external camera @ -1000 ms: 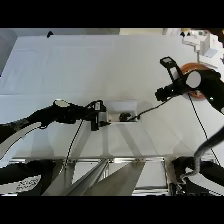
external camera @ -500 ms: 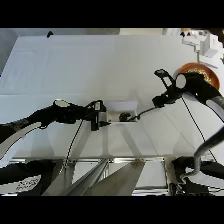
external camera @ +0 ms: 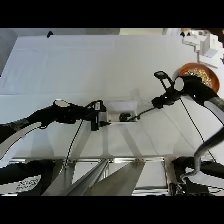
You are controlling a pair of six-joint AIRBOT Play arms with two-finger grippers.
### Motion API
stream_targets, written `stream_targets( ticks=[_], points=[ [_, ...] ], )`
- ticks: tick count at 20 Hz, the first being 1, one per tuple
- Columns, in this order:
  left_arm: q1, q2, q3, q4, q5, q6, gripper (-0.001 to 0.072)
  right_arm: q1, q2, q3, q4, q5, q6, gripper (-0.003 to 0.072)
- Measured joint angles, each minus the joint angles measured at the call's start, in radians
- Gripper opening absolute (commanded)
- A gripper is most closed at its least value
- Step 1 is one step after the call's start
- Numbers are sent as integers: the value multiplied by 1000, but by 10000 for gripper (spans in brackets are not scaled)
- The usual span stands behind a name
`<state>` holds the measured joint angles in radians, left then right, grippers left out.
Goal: Fold the box and place the chain.
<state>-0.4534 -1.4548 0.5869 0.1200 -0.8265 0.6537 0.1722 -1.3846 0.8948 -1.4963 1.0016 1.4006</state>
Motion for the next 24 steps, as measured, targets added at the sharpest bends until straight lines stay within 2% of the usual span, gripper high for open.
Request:
stream_targets(
  ticks=[6,7,8,10,13,14,15,20,24],
  points=[
    [0,0,0,0,0,0,132,0,-4,-15,0,-14,20,332],
    [0,0,0,0,0,0,132,0,-6,-17,0,-15,24,305],
    [0,0,0,0,0,0,132,0,-8,-18,-2,-17,25,241],
    [0,0,0,0,0,0,132,0,-11,-20,-3,-18,30,234],
    [0,0,0,0,0,0,132,0,-14,-21,0,-24,32,143],
    [0,0,0,0,0,0,132,0,-14,-21,0,-24,32,37],
    [0,0,0,0,0,0,132,0,-14,-21,0,-24,32,16],
    [0,0,0,0,0,0,132,0,13,-21,-13,-7,25,15],
    [0,0,0,0,0,0,132,2,138,-21,-8,31,5,15]
  ],
)
